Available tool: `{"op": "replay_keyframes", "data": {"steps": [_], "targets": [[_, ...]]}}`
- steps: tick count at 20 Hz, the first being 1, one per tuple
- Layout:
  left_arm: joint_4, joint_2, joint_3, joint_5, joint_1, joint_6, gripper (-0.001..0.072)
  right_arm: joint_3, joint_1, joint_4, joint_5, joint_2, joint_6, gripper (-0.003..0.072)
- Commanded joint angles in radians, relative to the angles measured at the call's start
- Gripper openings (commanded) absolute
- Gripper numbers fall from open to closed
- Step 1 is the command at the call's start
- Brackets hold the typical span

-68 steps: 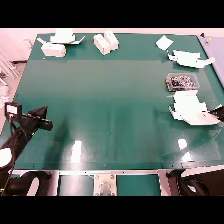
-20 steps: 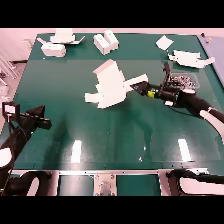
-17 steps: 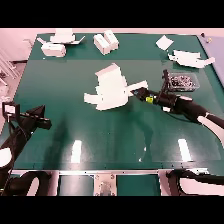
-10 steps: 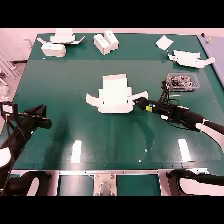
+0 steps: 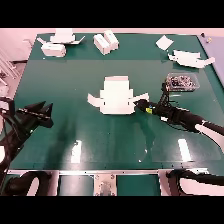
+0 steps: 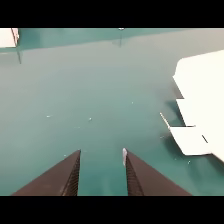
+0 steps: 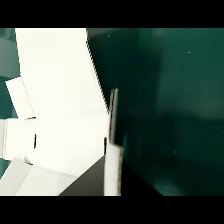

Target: Fold the box and place the chain.

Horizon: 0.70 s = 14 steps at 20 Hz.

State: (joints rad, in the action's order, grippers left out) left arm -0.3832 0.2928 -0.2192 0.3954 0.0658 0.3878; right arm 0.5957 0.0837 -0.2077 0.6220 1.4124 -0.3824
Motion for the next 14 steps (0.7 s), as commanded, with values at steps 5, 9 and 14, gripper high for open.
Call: {"op": "replay_keyframes", "data": {"steps": [5, 9, 14], "targets": [[0.114, 0.183, -0.122, 0.138, -0.007, -0.066, 0.0377, 0.005, 0.0, -0.003, 0.002, 0.0, 0.002, 0.0012], [0.117, 0.554, -0.341, 0.34, -0.007, -0.111, 0.0377, 0.004, 0.0, -0.002, 0.002, 0.0, 0.002, 0.0012], [0.124, 0.952, -0.66, 0.587, -0.007, -0.138, 0.0378, 0.004, -0.001, -0.002, 0.002, 0.0, 0.002, 0.0012]]}}
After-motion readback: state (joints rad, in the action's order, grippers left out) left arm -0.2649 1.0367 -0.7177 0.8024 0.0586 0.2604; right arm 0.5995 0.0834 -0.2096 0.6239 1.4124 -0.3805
